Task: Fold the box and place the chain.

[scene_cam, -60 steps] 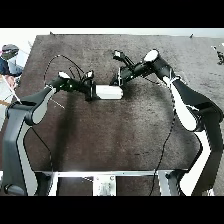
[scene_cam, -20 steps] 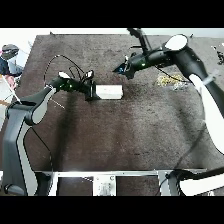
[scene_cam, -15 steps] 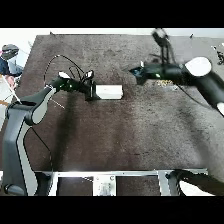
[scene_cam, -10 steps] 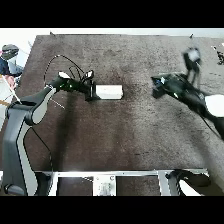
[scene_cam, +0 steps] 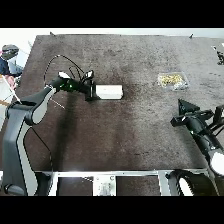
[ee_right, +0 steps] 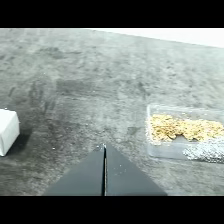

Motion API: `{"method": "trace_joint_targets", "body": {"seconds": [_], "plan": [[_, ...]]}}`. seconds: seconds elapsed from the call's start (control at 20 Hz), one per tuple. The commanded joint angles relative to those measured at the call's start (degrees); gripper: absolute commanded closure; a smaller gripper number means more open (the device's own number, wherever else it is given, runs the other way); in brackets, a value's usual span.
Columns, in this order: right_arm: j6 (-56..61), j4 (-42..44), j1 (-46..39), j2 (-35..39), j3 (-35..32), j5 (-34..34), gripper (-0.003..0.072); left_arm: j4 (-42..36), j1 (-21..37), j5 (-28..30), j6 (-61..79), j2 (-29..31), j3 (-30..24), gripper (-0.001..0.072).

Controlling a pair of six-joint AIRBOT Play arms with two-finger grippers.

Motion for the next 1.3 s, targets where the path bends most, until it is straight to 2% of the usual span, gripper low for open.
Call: {"method": "trace_joint_targets", "body": {"seconds": [0.0, 0.9, 0.95, 1.0, 1.25], "plan": [[0.0, -0.1, -0.5, 3.0, -2.6, -1.7, 0.0675, 0.0, 0.0, 0.0, 0.0, 0.0, 0.0, 0.0301], [0.0, -0.1, -0.5, 3.0, -2.6, -3.1, 0.0675, -1.6, 0.0, 0.1, -0.3, 0.1, 0.0, 0.0301], [0.0, -0.1, -0.6, 3.0, -2.6, -3.1, 0.0675, -1.9, 0.0, 0.1, -0.7, 0.1, 0.0, 0.0360], [0.0, -0.1, -0.6, 3.0, -2.6, -3.1, 0.0674, -2.2, 0.1, -0.5, -1.6, 0.3, 0.2, 0.0707], [0.0, -0.1, -0.5, 3.0, -2.6, -3.1, 0.0675, -6.0, 0.3, 0.2, -4.4, 3.7, 5.3, 0.0699]]}}
